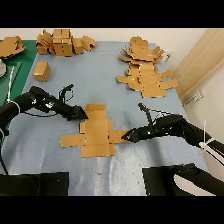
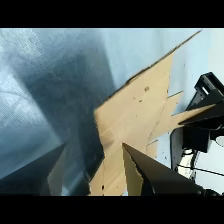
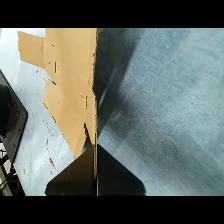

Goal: Fold the box.

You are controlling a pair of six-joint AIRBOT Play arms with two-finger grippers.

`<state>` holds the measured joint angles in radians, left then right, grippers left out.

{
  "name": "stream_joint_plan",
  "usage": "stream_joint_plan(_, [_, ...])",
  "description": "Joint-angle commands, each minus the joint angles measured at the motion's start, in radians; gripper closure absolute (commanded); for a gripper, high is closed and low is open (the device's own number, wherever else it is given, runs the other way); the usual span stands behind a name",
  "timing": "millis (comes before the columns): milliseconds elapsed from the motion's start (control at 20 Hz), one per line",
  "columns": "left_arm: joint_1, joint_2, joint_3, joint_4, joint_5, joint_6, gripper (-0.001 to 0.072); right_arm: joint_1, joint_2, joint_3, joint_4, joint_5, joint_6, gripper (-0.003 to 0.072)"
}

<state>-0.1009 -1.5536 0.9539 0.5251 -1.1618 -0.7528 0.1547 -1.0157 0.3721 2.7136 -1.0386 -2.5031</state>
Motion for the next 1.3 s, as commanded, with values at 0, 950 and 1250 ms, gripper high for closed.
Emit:
stream_joint_plan(0, [0.001,-0.078,0.064,-0.055,-0.029,0.048,0.0184,0.001,0.000,0.000,-0.003,-0.010,0.010,0.0685])
stream_joint_plan(950, [-0.026,-0.236,0.159,-0.169,-0.340,0.189,0.0533,0.001,-0.001,0.001,-0.016,-0.001,0.073,0.0685])
stream_joint_plan(1250, [-0.059,-0.235,0.163,-0.166,-0.246,0.208,0.0536,0.001,-0.001,0.001,-0.028,-0.001,0.087,0.0685])
